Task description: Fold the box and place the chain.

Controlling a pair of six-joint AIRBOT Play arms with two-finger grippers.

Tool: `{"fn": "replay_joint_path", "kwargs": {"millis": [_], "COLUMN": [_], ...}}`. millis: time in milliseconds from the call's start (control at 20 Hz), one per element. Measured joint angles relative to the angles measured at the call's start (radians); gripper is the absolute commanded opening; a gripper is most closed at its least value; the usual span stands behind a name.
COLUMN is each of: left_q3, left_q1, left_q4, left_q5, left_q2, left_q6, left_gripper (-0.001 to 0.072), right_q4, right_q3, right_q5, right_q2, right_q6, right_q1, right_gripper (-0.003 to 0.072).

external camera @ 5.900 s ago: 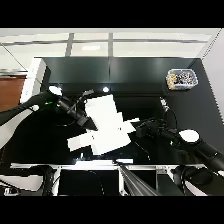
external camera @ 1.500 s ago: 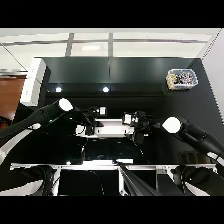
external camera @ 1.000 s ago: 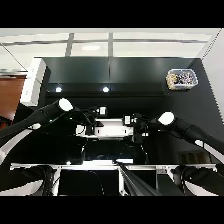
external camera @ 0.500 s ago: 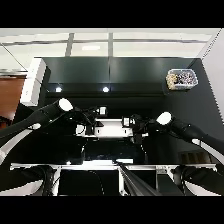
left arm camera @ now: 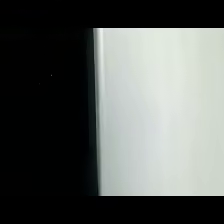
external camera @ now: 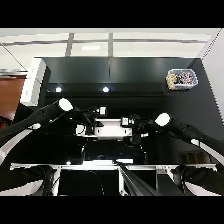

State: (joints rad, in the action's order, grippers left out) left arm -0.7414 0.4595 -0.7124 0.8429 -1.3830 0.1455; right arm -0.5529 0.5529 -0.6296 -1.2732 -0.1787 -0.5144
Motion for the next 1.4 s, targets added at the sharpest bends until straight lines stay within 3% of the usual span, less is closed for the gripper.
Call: {"fn": "replay_joint_path", "kwargs": {"millis": [300, 350, 400, 800, 850, 950, 1050, 1100, 1150, 1400], "left_q3": [0.000, 0.000, 0.000, 0.000, -0.003, -0.012, -0.022, -0.025, -0.027, -0.032], "left_q1": [0.000, 0.000, 0.000, 0.000, -0.002, -0.008, -0.021, -0.029, -0.037, -0.097], "left_q4": [0.000, 0.000, -0.001, -0.001, -0.006, -0.034, -0.082, -0.109, -0.135, -0.256], "left_q5": [0.000, 0.000, -0.002, 0.002, 0.005, 0.024, 0.023, 0.030, 0.039, 0.195], "left_q2": [0.000, 0.000, 0.000, 0.000, 0.002, 0.012, 0.037, 0.059, 0.082, 0.240], "left_q6": [0.000, 0.000, 0.000, -0.003, -0.013, -0.037, -0.080, -0.108, -0.132, -0.330], "left_gripper": [0.0029, 0.0029, 0.0029, 0.0032, 0.0062, 0.0364, 0.0390, 0.0473, 0.0507, 0.0501], "right_q4": [-0.003, -0.004, -0.005, -0.008, -0.009, -0.009, -0.009, -0.009, -0.009, -0.009], "right_q3": [0.001, 0.001, 0.001, 0.001, 0.001, 0.001, 0.001, 0.001, 0.001, 0.001], "right_q5": [0.007, 0.007, 0.005, 0.006, 0.006, 0.006, 0.007, 0.007, 0.006, 0.006], "right_q2": [0.000, 0.000, 0.000, 0.000, 0.000, 0.000, 0.000, 0.000, 0.000, 0.000], "right_q6": [0.003, 0.003, 0.003, 0.002, 0.000, 0.002, 0.002, 0.002, 0.002, 0.002], "right_q1": [-0.001, -0.001, -0.001, -0.001, -0.001, -0.001, -0.001, -0.001, -0.001, -0.001], "right_gripper": [0.0684, 0.0523, 0.0453, 0.0452, 0.0452, 0.0452, 0.0404, 0.0405, 0.0405, 0.0405]}}
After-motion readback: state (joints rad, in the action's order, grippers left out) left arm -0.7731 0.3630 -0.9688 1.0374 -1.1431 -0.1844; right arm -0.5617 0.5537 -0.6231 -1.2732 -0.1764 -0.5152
